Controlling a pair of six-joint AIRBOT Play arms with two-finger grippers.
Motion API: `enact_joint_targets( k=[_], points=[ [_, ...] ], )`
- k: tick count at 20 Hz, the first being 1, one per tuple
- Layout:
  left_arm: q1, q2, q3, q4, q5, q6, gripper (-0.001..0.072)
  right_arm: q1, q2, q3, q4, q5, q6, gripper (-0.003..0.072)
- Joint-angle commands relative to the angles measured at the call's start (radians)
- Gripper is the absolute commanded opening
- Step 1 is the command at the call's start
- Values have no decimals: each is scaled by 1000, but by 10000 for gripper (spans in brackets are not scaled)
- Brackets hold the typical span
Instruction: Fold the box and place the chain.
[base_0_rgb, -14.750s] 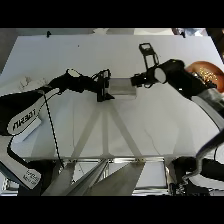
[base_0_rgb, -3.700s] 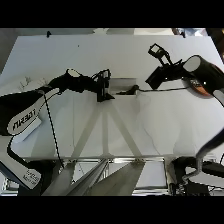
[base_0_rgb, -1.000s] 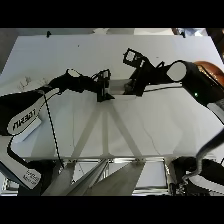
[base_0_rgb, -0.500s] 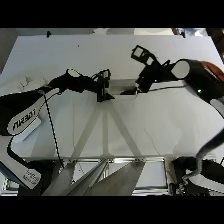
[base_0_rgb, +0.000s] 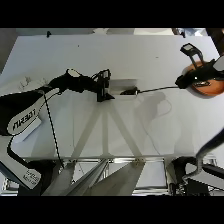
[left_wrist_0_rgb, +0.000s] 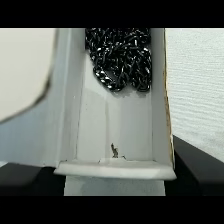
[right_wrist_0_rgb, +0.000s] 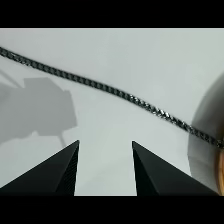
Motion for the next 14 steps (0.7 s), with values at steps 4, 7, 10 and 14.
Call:
enact_joint_targets(
  k=[4, 7, 10, 14],
  points=[
    [0, 0, 0, 0, 0, 0, 280, 24, -80, 0, -27, 47, -116, 417],
    [0, 0, 0, 0, 0, 0, 280, 87, -158, 0, -29, -24, -157, 411],
    [0, 0, 0, 0, 0, 0, 280, 142, -216, 1, -55, -99, -155, 398],
    [0, 0, 0, 0, 0, 0, 280, 175, -280, 23, -89, -119, -152, 398]
  ],
)
